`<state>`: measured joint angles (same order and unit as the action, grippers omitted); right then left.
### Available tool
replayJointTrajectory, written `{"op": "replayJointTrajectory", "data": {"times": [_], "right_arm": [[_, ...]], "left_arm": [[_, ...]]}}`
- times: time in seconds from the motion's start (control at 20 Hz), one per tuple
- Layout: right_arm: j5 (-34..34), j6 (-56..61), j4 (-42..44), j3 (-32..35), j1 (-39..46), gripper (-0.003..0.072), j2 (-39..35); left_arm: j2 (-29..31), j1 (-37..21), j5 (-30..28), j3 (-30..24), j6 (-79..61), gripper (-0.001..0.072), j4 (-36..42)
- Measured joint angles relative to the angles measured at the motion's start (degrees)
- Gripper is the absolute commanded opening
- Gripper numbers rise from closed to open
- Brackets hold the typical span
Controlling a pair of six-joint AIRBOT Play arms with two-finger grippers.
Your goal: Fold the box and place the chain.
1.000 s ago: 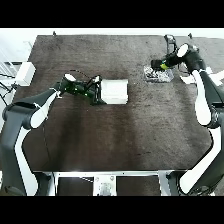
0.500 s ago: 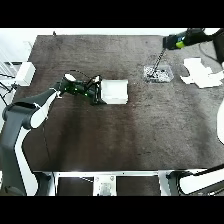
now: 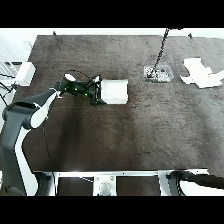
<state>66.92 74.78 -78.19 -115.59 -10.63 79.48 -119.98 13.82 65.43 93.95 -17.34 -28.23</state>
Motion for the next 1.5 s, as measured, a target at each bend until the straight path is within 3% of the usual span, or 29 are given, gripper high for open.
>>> {"op": "replayJointTrajectory", "data": {"times": [0.3,0.65,0.95,1.25,1.3,1.35,1.5], "right_arm": [[4.1,-1.6,-0.1,1.9,-7.4,0.0009,-1.2],[3.4,-1.9,0.1,11.3,-15.3,0.0009,-1.2],[-5.7,-1.7,2.9,22.9,-19.1,0.0009,0.0],[-22.3,-1.5,7.6,34.5,-19.8,0.0011,5.8],[-25.2,-1.5,8.2,36.1,-19.9,0.0110,7.5],[-27.4,-1.5,8.7,37.2,-19.9,0.0271,9.0],[-32.6,-1.5,9.1,39.1,-19.3,0.0275,12.3]], "left_arm": [[0.0,0.0,0.0,0.0,0.0,0.0536,0.0],[0.0,0.0,0.0,0.0,0.0,0.0536,0.0],[0.0,0.0,0.0,0.0,0.0,0.0536,0.0],[0.0,0.0,0.0,0.0,0.0,0.0536,0.0],[0.0,0.0,0.0,0.0,0.0,0.0536,0.0],[0.0,0.0,0.0,0.0,0.0,0.0536,0.0],[0.0,0.0,0.0,0.0,0.0,0.0536,0.0]]}}
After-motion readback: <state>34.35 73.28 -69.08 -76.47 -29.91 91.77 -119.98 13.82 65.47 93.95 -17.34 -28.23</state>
